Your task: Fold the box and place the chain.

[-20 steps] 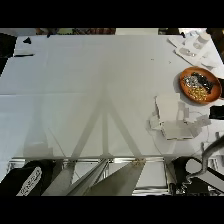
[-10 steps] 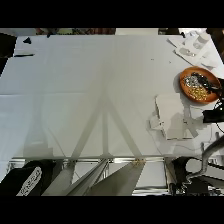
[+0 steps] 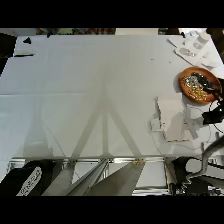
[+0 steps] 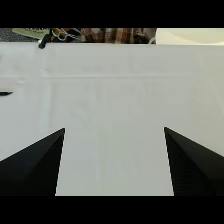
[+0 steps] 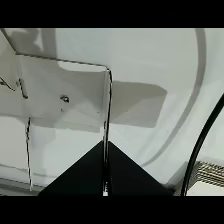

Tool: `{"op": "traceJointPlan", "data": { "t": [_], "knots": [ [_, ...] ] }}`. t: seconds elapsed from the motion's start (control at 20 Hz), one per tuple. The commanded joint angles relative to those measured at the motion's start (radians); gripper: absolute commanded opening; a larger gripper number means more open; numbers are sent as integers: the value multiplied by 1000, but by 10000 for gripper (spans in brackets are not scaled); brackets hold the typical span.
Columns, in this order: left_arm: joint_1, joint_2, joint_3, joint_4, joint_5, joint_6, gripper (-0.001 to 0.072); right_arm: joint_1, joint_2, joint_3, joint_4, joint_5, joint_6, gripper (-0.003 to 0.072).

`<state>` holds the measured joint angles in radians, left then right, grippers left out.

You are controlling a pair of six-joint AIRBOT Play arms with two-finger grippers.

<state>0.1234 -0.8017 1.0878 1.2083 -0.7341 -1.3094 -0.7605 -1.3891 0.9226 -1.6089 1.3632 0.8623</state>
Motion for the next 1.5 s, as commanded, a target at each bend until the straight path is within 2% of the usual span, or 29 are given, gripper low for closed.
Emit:
{"op": "traceJointPlan", "data": {
  "t": [0.0,0.25,0.4,0.75,0.9,1.05,1.2,1.3,1.45],
  "knots": [
    [0,1,0,0,0,0,697,0,16,0,148,-18,-27,8],
    [0,1,0,0,0,0,697,13,23,-1,554,-15,-86,7],
    [0,1,0,0,0,0,697,79,41,-27,604,-56,-105,6],
    [0,1,0,0,0,0,697,333,56,-143,964,-235,-254,6],
    [0,1,0,0,0,0,697,500,56,-214,1085,-382,-318,6],
    [0,1,0,0,0,0,697,678,56,-265,1128,-533,-340,6],
    [0,1,0,0,0,0,697,799,56,-270,1140,-625,-340,6],
    [0,1,0,0,0,0,697,828,56,-270,1164,-668,-337,6],
    [0,1,0,0,0,0,697,820,56,-270,1169,-670,-336,7]
  ]
}}
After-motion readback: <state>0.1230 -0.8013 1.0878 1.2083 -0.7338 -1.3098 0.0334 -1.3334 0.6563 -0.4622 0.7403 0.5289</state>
